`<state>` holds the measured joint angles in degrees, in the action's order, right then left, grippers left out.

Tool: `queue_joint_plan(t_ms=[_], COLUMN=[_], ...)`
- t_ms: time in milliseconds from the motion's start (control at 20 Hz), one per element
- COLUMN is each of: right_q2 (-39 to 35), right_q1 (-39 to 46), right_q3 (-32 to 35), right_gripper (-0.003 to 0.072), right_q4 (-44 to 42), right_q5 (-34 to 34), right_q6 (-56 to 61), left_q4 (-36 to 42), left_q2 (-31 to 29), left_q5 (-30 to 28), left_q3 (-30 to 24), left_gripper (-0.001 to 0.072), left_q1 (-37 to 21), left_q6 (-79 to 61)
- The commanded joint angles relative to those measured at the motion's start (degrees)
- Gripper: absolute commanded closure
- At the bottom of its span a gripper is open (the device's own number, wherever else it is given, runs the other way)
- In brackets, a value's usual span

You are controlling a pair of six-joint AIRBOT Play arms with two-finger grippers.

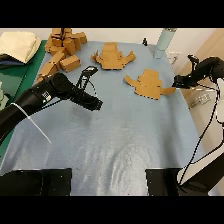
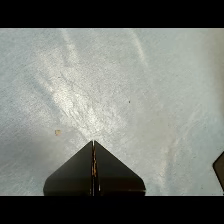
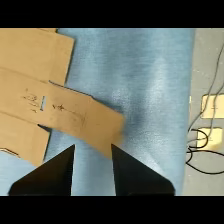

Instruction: Fold the box.

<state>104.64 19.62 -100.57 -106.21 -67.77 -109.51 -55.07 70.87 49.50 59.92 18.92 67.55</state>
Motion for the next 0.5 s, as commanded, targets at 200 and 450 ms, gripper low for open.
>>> queue_joint_plan(t_ms=[200,450], right_q2=[2.2,5.5], right_q1=[0.8,1.5], right_q3=[0.0,0.1], right_gripper=[0.0257,0.0241], right_q4=[5.4,-3.3], right_q5=[5.0,2.1], right_q6=[1.2,-1.4], left_q4=[0.0,0.0], left_q2=[0.0,0.0], left_q5=[0.0,0.0], left_q3=[0.0,0.0], left_gripper=[0.0699,0.0699], left_q1=[0.0,0.0], left_q6=[0.0,0.0])
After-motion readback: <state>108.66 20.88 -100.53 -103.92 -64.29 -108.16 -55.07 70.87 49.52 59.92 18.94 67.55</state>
